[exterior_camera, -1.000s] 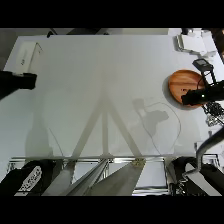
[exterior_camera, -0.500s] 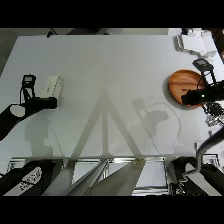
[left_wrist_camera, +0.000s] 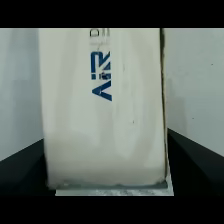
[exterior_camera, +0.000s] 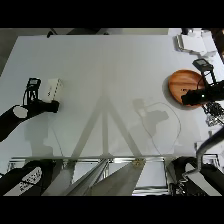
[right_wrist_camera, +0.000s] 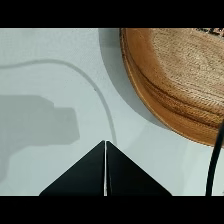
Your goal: Fold the box and place the chain.
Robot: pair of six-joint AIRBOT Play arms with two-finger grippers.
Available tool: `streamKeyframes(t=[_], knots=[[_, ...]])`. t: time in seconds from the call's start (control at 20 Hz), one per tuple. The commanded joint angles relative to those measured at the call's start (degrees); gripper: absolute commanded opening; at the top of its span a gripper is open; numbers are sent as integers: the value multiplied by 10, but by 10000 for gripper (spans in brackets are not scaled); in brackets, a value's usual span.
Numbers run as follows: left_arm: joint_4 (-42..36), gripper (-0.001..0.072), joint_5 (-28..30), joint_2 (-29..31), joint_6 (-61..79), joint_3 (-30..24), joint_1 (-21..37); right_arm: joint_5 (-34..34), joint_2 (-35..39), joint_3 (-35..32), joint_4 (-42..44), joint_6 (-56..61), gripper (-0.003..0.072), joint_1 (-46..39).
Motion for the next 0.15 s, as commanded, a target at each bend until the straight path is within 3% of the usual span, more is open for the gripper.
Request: streamKeyframes(t=[0.0,0.1], knots=[[4,700,-35,73,0,0,0,0,0,0,0,0,15,0],[4,700,-87,133,-1,0,0,0,0,0,0,0,15,0]])
